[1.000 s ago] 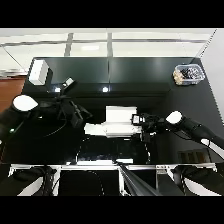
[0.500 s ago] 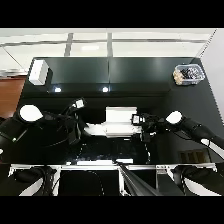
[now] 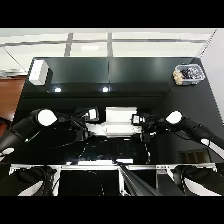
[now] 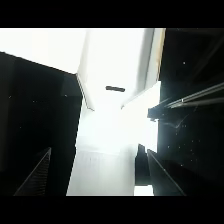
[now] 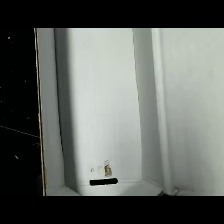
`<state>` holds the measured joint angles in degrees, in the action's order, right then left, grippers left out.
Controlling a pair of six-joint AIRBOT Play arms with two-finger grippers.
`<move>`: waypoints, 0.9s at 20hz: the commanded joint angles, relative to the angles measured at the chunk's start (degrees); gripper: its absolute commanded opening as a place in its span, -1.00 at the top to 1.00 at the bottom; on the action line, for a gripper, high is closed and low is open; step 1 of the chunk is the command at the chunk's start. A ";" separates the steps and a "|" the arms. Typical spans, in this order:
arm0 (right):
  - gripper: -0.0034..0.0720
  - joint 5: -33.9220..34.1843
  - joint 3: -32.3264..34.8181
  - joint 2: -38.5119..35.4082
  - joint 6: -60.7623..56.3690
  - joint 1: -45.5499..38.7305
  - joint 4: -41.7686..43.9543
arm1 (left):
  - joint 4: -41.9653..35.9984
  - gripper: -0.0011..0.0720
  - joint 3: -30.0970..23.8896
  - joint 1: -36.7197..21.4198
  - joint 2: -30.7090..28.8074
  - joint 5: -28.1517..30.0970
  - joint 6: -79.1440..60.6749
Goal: Fold the box and place the chain.
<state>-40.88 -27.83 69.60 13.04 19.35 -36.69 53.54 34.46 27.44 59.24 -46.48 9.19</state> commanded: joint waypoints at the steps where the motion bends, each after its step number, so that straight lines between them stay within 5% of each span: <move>1: 0.28 -0.02 0.02 0.00 0.00 0.04 0.04 | -0.72 -0.97 -0.02 0.50 2.38 -0.35 -9.57; 12: 0.28 -0.02 0.02 0.00 0.02 0.04 0.04 | -2.45 -0.97 0.00 0.50 6.97 1.07 -10.05; 18: 0.28 -0.02 0.02 0.00 0.00 0.04 0.04 | -9.55 -0.94 0.00 0.50 7.13 2.75 -14.05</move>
<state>-40.88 -27.83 69.60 13.06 19.35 -36.67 46.72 34.46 27.92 66.24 -44.88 -3.62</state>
